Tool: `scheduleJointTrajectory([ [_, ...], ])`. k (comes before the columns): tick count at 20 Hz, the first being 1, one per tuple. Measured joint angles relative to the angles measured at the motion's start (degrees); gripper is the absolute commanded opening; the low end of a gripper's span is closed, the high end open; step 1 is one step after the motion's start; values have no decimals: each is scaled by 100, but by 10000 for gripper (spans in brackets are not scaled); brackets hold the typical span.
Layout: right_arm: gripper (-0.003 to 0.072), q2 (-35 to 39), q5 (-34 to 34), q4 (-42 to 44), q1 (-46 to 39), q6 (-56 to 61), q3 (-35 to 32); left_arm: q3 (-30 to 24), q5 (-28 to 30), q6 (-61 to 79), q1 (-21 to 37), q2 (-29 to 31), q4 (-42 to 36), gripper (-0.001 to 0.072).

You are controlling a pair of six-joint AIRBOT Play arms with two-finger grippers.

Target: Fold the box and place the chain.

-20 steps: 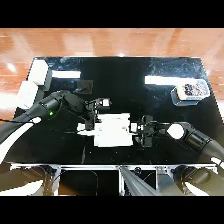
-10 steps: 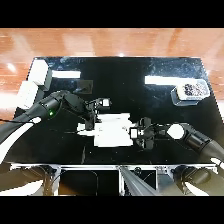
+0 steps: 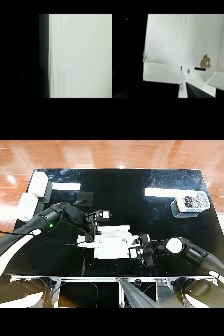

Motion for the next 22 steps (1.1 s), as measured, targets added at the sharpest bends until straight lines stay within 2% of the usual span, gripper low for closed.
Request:
scheduleJointTrajectory([
  [11, 710, -286, -726, 695, 122, -542, -20, 2, 4, -4, 0, -2, -2, 17],
  [16, 710, -297, -861, 914, 122, -629, -11, 0, 4, -7, 0, -7, -17, 17],
  [22, 710, -297, -861, 1561, 122, -649, 28, 0, -2, -7, 0, -9, -15, 17],
])
